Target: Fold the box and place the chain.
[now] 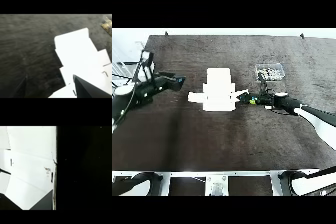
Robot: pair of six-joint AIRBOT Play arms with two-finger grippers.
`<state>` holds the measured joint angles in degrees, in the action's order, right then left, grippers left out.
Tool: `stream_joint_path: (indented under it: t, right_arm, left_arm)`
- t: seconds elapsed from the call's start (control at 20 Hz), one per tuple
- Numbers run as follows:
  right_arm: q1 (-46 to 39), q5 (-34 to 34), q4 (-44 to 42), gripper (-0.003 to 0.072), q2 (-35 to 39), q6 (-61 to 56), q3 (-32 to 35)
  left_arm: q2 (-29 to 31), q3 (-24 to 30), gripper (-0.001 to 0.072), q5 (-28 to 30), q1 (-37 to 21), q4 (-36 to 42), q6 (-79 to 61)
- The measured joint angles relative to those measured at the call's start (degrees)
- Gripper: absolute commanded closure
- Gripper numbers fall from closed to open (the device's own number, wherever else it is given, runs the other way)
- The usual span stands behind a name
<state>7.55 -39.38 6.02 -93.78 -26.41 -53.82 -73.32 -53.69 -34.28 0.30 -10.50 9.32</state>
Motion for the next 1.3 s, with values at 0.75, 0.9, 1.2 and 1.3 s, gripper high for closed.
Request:
stream_joint_path:
  t: [0.75,0.9,1.2,1.3]
  right_arm:
    - [0.22,1.09,-0.02,0.0670,0.02,1.49,0.11]
    - [0.22,1.09,-0.02,0.0670,0.02,1.55,0.11]
    - [0.22,1.09,0.02,0.0670,0.02,1.66,0.11]
    - [0.22,1.09,0.02,0.0670,0.02,1.79,0.11]
  left_arm:
    - [-39.87,-53.18,0.0071,-34.75,2.93,-28.02,35.52]
    - [-44.78,-58.31,0.0072,-36.85,4.72,-29.79,38.21]
    - [-50.29,-62.10,0.0071,-38.53,6.14,-28.63,39.54]
    - [-51.63,-62.29,0.0071,-38.69,6.38,-27.98,39.45]
